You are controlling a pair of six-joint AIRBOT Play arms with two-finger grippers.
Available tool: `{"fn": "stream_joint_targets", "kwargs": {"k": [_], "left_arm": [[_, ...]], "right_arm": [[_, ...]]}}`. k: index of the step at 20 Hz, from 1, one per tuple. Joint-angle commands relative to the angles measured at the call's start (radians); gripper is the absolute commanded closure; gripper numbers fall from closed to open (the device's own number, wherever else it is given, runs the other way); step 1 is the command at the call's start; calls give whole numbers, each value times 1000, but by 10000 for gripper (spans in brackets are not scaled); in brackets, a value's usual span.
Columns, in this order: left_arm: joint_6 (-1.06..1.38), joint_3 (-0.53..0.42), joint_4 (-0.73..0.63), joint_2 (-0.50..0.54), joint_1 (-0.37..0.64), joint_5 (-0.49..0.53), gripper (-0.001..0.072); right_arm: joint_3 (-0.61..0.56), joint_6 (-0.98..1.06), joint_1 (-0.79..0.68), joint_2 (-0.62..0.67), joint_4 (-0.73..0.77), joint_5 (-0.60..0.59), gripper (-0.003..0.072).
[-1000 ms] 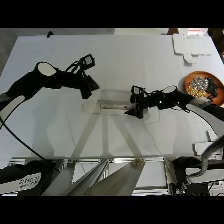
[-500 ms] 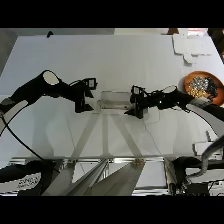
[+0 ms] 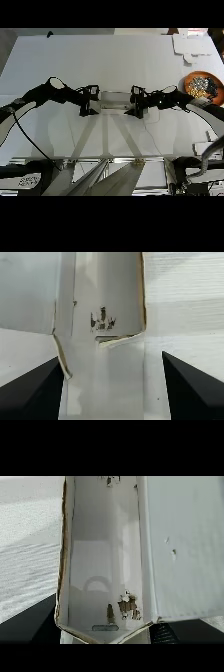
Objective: Fold the box and place the chain.
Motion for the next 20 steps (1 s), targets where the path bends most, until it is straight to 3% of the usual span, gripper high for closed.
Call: {"fn": "stream_joint_targets", "kwargs": {"k": [1, 3, 4, 5, 6, 15, 18, 20], "left_arm": [[15, -2, -13, -17, -2, -14, 82], [15, -2, -13, -17, -2, -16, 85], [15, -2, -13, -17, -2, -22, 119], [16, -2, -13, -17, -2, -25, 217], [16, -2, -13, -17, -2, -21, 254], [16, -2, -13, -17, 1, -2, 257], [16, -2, -21, -17, 1, -7, 368], [17, -2, -23, -17, 1, -9, 368]], "right_arm": [[1, 0, 1, 0, 0, 0, 254], [1, 0, 1, 0, 0, -1, 254], [0, 0, 1, 0, 0, 0, 254], [1, 0, 1, 0, 0, -1, 254], [0, 0, 1, 0, 0, 0, 254], [0, 0, 1, 0, 0, -1, 254], [1, 0, 1, 0, 0, 0, 254], [0, 0, 1, 0, 0, -1, 254]]}}
